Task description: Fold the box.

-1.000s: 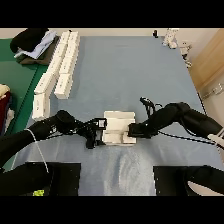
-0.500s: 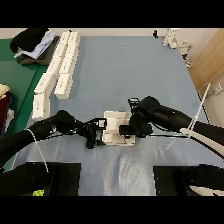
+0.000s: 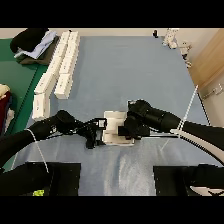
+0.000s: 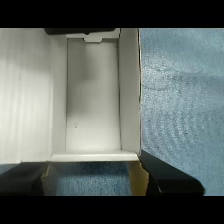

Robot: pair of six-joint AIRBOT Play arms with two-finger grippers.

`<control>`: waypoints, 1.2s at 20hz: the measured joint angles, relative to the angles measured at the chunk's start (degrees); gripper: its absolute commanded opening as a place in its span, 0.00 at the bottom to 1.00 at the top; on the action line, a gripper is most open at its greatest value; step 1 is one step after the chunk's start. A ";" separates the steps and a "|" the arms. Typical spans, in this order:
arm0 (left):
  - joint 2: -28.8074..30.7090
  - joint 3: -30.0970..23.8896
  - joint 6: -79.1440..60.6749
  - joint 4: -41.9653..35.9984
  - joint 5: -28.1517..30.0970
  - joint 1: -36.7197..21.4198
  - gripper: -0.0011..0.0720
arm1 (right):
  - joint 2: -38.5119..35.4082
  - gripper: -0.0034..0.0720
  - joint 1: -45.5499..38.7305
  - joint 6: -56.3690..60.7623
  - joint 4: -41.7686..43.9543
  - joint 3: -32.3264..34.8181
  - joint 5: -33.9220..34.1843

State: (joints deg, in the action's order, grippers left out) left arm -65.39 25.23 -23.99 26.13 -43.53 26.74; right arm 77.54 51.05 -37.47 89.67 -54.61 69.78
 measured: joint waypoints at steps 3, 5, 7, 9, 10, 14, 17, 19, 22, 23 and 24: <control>0.00 0.00 0.00 -0.02 0.00 0.00 0.58 | 0.57 0.05 0.02 0.42 -0.17 -0.11 0.04; 0.00 0.00 0.00 -0.02 0.00 0.00 0.58 | 0.79 0.15 0.04 0.31 -0.37 -0.11 0.00; 0.00 0.00 0.02 -0.02 0.02 0.00 0.58 | 1.05 0.68 0.11 -0.11 -0.39 0.02 -0.63; 0.00 0.00 0.00 0.00 0.02 0.00 0.58 | 0.92 0.70 0.15 -0.09 -0.31 -0.09 -0.70; 0.00 0.00 0.00 -0.02 0.02 0.00 0.58 | 1.03 0.70 0.15 -0.11 -0.20 -0.02 -0.70; 0.00 0.00 0.00 -0.02 0.02 0.00 0.58 | 0.96 0.46 0.04 -0.09 -0.31 -0.04 -0.39; 0.00 0.00 0.02 -0.04 0.02 0.00 0.58 | 0.92 0.05 -0.04 0.11 -0.52 -0.07 0.02; 0.00 0.00 0.02 -0.02 0.02 0.00 0.58 | 0.96 0.20 0.02 0.07 -0.55 -0.07 -0.07; 0.00 0.00 -0.02 0.00 0.02 0.00 0.58 | 0.96 0.84 0.07 -0.24 -0.13 -0.04 -0.39; 0.00 0.00 -0.02 0.00 0.02 0.00 0.58 | 0.98 0.84 0.02 -0.26 -0.11 -0.04 -0.39; 0.00 0.00 0.00 -0.02 0.02 0.00 0.58 | 0.98 0.84 0.04 -0.24 -0.20 -0.04 -0.39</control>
State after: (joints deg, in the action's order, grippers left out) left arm -65.39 25.23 -23.99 26.11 -43.51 26.74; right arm 78.52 51.09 -37.71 89.47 -54.65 69.38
